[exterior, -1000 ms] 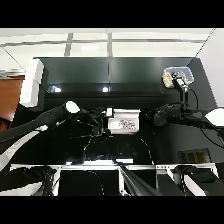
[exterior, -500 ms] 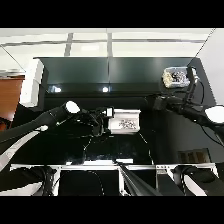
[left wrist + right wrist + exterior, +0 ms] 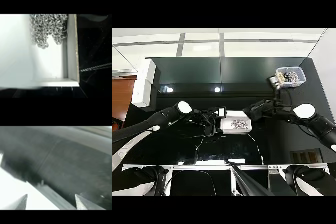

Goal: Fold the box and place the chain.

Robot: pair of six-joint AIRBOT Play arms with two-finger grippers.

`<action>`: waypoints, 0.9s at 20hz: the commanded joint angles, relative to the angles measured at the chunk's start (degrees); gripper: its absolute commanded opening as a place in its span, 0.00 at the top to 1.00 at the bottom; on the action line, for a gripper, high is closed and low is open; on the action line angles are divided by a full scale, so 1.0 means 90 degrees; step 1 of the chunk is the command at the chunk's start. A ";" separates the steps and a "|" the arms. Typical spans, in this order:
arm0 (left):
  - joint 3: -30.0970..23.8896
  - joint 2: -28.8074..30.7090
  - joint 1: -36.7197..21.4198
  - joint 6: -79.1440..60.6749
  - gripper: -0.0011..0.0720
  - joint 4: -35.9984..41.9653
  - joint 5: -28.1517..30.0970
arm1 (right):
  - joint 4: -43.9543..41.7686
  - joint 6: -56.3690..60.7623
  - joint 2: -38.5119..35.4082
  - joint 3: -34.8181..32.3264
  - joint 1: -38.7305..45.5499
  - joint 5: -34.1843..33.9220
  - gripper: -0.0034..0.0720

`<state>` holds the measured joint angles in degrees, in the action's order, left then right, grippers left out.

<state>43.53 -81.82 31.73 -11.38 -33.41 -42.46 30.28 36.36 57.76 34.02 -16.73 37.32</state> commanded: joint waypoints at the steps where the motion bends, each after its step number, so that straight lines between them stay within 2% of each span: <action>1: 0.0002 -0.0002 0.0002 0.0000 0.51 -0.0002 0.0000 | 0.0639 -0.1625 0.0092 0.0182 -0.0141 0.1064 0.01; 3: 0.0002 -0.0002 0.0002 0.0000 0.51 -0.0005 0.0000 | 0.0765 -0.1642 0.0095 0.0206 -0.0141 0.1396 0.01; 7: 0.0002 -0.0002 0.0005 0.0000 0.51 -0.0005 -0.0002 | 0.0760 -0.2798 0.0095 0.0206 -0.0160 0.1783 0.01; 12: 0.0002 -0.0002 0.0005 0.0000 0.51 -0.0002 -0.0022 | 0.0758 -0.3405 0.0095 0.0206 -0.0180 0.1705 0.01; 18: 0.0002 -0.0002 0.0005 0.0000 0.51 -0.0002 -0.0019 | 0.0758 -0.3432 0.0194 0.0204 -0.0180 0.1540 0.01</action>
<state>43.55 -81.82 31.73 -11.38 -33.41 -42.57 37.08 6.39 59.07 35.83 -18.31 51.53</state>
